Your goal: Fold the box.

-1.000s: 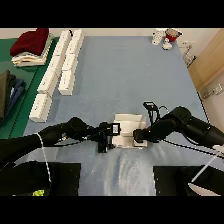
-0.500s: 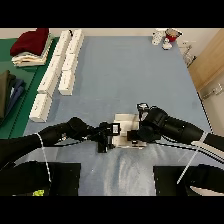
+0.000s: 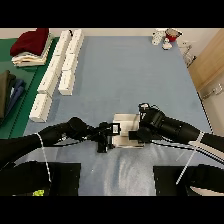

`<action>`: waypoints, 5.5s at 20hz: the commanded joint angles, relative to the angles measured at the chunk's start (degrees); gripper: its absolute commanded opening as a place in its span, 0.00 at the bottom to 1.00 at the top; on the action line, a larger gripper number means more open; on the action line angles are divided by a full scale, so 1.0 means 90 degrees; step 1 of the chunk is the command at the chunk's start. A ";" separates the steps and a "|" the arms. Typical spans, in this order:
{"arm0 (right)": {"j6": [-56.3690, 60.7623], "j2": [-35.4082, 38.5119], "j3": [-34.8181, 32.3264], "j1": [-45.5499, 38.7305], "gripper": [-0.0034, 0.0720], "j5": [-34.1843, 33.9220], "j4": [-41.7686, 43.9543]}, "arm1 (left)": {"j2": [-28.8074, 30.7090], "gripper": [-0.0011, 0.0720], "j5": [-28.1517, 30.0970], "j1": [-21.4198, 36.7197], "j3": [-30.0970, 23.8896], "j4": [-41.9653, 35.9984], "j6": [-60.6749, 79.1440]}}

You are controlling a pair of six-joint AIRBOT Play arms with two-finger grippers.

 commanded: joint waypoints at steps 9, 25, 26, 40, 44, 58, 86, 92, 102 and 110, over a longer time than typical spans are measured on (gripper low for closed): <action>-0.0420 0.0185 0.0763 0.0007 0.81 -0.0901 -0.0097 | 0.0000 0.50 0.0002 0.0002 0.0007 0.0002 0.0005; -0.3653 0.0257 0.1192 -0.3708 0.05 -0.0053 0.0481 | -0.0002 0.50 0.0002 0.0000 0.0007 0.0002 0.0005; -0.4272 0.0085 0.1192 -0.4177 0.05 0.0301 0.1433 | -0.0002 0.50 0.0002 0.0002 0.0007 0.0002 0.0005; -0.9180 -0.1472 0.1192 -0.4731 0.04 -0.1632 0.6382 | -0.0002 0.50 0.0002 0.0000 0.0007 0.0002 0.0005; -0.9449 -0.1073 0.1137 -0.4226 0.05 -0.1569 0.6266 | -0.0002 0.50 0.0002 0.0000 0.0007 0.0002 0.0005; -1.0567 0.2572 -0.2268 -0.2339 0.04 0.2545 0.5935 | -0.0002 0.50 0.0002 0.0002 0.0007 0.0002 0.0005; -1.1023 0.2851 -0.1783 -0.0194 0.71 0.2684 0.2239 | -0.0002 0.50 0.0002 0.0002 0.0007 0.0002 0.0005; -1.1380 0.2851 -0.1824 -0.0189 0.82 0.2977 0.1722 | -0.0002 0.50 0.0002 0.0002 0.0007 0.0002 0.0005; -1.1538 0.2914 -0.1863 -0.0189 0.61 0.3094 0.1753 | -0.0002 0.50 0.0002 0.0000 0.0007 0.0002 0.0005; -1.1538 0.3262 -0.1860 -0.0189 0.61 0.3271 0.1683 | -0.0002 0.50 0.0002 0.0000 0.0007 0.0002 0.0005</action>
